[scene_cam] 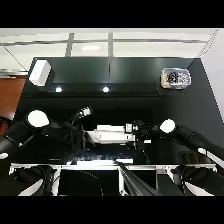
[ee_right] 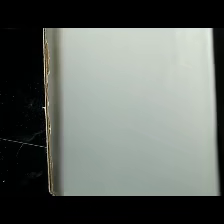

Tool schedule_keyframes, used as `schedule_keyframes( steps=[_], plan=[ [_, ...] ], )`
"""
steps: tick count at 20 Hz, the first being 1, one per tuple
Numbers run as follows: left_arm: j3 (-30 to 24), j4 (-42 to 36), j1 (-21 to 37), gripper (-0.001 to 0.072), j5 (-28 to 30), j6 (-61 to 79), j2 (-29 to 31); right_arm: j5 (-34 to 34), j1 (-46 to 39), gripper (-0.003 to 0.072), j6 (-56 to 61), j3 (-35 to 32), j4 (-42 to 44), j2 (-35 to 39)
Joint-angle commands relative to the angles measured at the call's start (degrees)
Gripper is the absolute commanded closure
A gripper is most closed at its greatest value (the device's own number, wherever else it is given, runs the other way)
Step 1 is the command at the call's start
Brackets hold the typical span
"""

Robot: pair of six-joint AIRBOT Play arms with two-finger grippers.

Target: Fold the box and place the chain.

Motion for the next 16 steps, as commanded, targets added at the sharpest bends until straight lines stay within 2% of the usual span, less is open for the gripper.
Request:
schedule_keyframes(
  steps=[1, 3, 5, 7, 8, 11, 12, 14, 16],
  plan=[
    [-2.40, -15.17, -4.66, 0.0684, 21.44, -1.44, 0.17, 0.00, 0.04, 0.0225, 0.00, 0.04, 0.04, -0.02],
    [-2.38, -19.43, -5.64, 0.0682, 35.65, -1.20, -0.55, 0.00, 0.04, 0.0225, 0.00, 0.04, 0.04, -0.02],
    [-2.38, -19.50, -5.90, 0.0682, 42.69, -1.03, -3.41, 0.00, 0.04, 0.0225, 0.00, 0.04, 0.04, -0.02],
    [-2.36, -16.26, -5.81, 0.0682, 42.80, -0.39, -7.54, 0.00, 0.04, 0.0225, 0.00, 0.04, 0.04, -0.02],
    [-2.32, -15.02, -5.90, 0.0682, 40.96, -0.37, -9.55, 0.00, 0.04, 0.0225, 0.00, 0.04, 0.04, -0.02],
    [-0.76, -12.92, -5.88, 0.0684, 28.04, 3.69, -14.86, 0.00, 0.04, 0.0225, 0.00, 0.04, 0.04, -0.02],
    [-0.07, -11.47, -5.81, 0.0684, 26.62, 4.55, -15.54, 0.00, 0.04, 0.0225, 0.00, 0.04, 0.04, -0.02],
    [1.36, -7.04, -5.25, 0.0684, 29.11, 4.42, -14.38, 0.00, 0.04, 0.0225, 0.00, 0.04, 0.04, -0.02],
    [3.08, -1.46, -2.40, 0.0683, 29.88, 4.42, -10.58, 0.00, 0.04, 0.0225, 0.00, 0.04, 0.04, -0.02]
  ],
)
